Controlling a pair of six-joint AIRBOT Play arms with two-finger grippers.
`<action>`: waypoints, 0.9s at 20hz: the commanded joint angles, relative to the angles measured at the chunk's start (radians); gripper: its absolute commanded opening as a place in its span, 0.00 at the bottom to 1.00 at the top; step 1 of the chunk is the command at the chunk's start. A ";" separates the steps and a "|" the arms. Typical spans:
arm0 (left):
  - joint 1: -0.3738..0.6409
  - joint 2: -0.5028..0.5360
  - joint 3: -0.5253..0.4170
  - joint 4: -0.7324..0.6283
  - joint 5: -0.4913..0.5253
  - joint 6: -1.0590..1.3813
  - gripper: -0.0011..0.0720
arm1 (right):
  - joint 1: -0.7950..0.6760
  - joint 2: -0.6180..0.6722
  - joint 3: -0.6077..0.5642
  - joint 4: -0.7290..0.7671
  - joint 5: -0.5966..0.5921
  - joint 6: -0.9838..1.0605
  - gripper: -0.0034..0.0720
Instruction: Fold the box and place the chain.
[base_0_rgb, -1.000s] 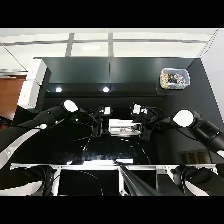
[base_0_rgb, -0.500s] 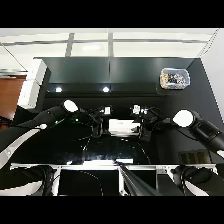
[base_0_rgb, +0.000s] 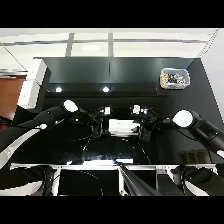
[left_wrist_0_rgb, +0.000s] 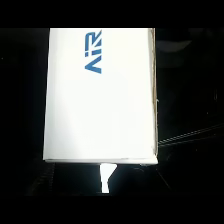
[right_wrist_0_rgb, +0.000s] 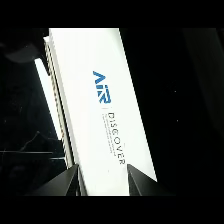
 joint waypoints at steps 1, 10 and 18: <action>-0.001 0.000 0.000 0.000 0.000 -0.002 0.47 | 0.001 -0.003 -0.005 -0.001 0.008 0.014 0.55; -0.001 0.000 0.000 0.000 0.000 -0.002 0.47 | 0.017 -0.003 -0.005 -0.019 0.003 0.089 0.55; -0.001 0.000 0.000 0.000 0.000 -0.002 0.47 | 0.040 0.003 0.005 -0.061 -0.026 0.167 0.56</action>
